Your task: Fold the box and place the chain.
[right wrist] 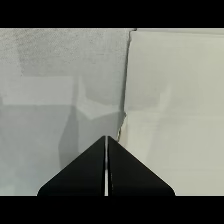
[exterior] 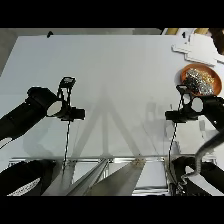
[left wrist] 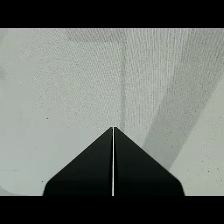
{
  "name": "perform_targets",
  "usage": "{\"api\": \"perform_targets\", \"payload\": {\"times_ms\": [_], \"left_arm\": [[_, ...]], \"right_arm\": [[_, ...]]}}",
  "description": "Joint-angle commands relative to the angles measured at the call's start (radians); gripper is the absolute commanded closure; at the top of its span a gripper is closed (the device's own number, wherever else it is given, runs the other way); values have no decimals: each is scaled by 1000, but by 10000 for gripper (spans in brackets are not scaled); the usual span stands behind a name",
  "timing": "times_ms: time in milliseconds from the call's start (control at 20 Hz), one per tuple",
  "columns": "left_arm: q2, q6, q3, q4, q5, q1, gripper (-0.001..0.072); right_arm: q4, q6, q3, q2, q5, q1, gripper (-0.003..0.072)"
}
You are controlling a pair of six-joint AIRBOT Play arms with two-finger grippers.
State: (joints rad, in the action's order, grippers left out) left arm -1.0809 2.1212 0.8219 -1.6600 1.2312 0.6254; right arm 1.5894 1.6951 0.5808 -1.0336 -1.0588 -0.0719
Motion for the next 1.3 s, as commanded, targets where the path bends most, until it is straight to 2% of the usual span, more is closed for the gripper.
{"api": "perform_targets", "payload": {"times_ms": [0, 600, 650, 750, 800, 850, 950, 1050, 1150, 1250], "left_arm": [[0, 0, 0, 0, 0, -1, 701], [0, 0, 0, 0, 0, -1, 701], [0, 0, 0, 0, 0, -1, 701], [0, 0, 0, 0, 0, -1, 701], [0, 0, 0, 0, 0, -1, 701], [0, 0, 0, 0, 0, -1, 701], [0, 0, 0, 0, 0, 0, 701], [0, 0, 0, 2, 0, -1, 701], [0, 0, 0, 3, 0, -1, 701], [0, 0, 0, 3, 0, -1, 701]], "right_arm": [[0, 0, 1, 1, 0, 0, 667], [3, -1, 1, 1, 3, 0, 667], [0, -1, 0, 1, 23, 0, 667], [1, 2, 1, 1, 190, 0, 667], [14, 2, 5, 1, 231, 0, 667], [66, -5, 25, 1, 208, 5, 667], [176, -86, 85, 1, 88, 10, 666], [348, -127, 131, 1, -9, 10, 666], [524, -126, 142, 1, -35, 10, 666], [583, -132, 142, 1, -35, 20, 667]]}}
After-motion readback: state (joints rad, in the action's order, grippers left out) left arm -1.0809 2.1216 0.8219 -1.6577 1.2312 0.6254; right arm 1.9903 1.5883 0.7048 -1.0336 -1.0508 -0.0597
